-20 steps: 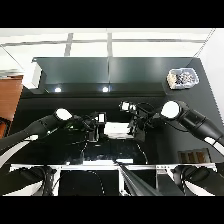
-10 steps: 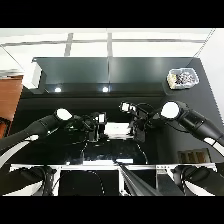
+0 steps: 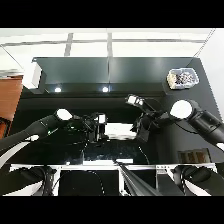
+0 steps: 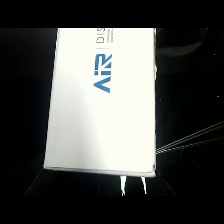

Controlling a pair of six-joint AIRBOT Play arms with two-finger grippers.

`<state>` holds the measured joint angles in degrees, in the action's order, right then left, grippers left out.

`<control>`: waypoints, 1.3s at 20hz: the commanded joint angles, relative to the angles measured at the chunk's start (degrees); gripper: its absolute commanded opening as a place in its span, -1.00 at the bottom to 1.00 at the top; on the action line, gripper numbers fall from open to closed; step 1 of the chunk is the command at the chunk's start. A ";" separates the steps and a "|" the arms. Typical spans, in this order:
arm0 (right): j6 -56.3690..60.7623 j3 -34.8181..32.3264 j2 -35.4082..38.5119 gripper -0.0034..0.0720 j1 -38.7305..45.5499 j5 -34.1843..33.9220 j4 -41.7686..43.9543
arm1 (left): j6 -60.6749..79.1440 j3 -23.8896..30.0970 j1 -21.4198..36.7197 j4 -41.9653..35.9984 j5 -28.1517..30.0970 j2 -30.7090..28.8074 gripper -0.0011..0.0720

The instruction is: Fold the box and place the chain.

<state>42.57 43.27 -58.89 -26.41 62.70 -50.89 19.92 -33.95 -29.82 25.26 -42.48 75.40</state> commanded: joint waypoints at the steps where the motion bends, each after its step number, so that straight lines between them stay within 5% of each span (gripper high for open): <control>1: 11.74 -4.31 1.25 -0.88 4.59 5.88 4.66 | 0.00 -0.02 0.00 0.02 0.04 0.00 -0.05; 6: 7.65 -14.36 0.92 -0.88 7.96 -6.47 34.62 | 0.00 -0.02 0.02 0.00 0.07 0.00 -0.05; 9: 13.88 -14.84 -1.42 -0.88 7.96 -11.45 33.68 | 0.00 -0.02 0.02 0.00 0.07 0.00 -0.05; 19: 18.53 -14.82 -5.97 -0.88 7.98 -11.52 24.22 | 0.00 -0.02 0.02 -0.02 0.02 0.00 -0.05; 22: 18.43 -13.51 -5.95 -0.88 8.24 -8.07 24.24 | 0.00 -0.02 0.02 -0.02 0.04 0.00 -0.05; 26: 16.76 -4.39 -4.87 -0.88 12.02 11.54 20.48 | -0.02 -0.02 0.02 -0.04 0.07 0.00 -0.05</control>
<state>60.07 33.71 -64.51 -16.58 60.90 -28.95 19.90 -33.95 -29.82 25.23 -42.44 75.40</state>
